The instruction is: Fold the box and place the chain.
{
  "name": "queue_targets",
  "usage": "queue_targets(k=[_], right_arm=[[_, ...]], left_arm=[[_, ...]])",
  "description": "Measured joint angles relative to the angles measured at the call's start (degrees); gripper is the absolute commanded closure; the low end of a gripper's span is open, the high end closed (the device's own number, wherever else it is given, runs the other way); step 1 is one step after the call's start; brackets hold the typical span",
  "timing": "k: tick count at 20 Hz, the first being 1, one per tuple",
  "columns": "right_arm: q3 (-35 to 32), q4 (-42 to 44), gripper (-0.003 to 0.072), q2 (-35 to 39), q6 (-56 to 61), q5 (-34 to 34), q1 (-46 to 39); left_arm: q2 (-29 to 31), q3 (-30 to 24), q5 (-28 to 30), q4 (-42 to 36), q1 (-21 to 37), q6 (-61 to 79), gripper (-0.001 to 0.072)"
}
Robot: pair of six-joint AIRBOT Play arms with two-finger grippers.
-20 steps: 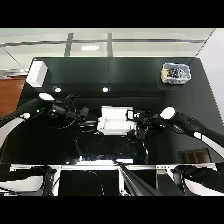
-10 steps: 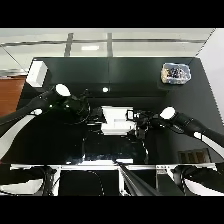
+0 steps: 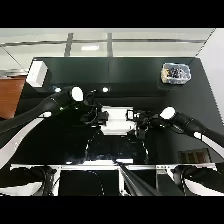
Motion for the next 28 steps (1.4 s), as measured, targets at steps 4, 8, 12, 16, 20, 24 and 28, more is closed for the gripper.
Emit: queue_targets(k=[4, 8, 12, 16, 20, 24, 28], right_arm=[[-0.02, 0.02, 0.0489, -0.02, -0.02, 0.0, 0.0], [-0.02, 0.02, 0.0489, -0.02, 0.0, 0.0, 0.0], [-0.02, 0.02, 0.0489, 0.0, 0.0, 0.0, 0.0], [-0.02, 0.0, 0.0489, 0.0, -0.04, 0.0, 0.0], [-0.02, -0.02, 0.0489, -0.02, -0.04, 0.0, 0.0], [-0.02, -0.02, 0.0489, -0.02, -0.04, 0.0, 0.0], [-0.02, -0.02, 0.0489, -0.02, -0.04, 0.0, 0.0]], left_arm=[[0.0, 0.83, 0.39, 5.51, -2.84, -6.14, 0.0444], [0.0, 2.43, -0.02, 11.78, -6.19, -12.98, 0.0435], [-0.13, 3.69, -0.11, 17.92, -9.29, -20.28, 0.0435], [-0.68, 4.07, 0.2, 20.0, -11.15, -24.48, 0.0435], [-0.9, 4.2, 1.44, 20.61, -12.39, -26.99, 0.0435], [-0.92, 4.22, 1.9, 20.74, -12.96, -28.46, 0.0436], [-0.92, 4.61, 1.88, 20.85, -13.14, -28.89, 0.0436]])
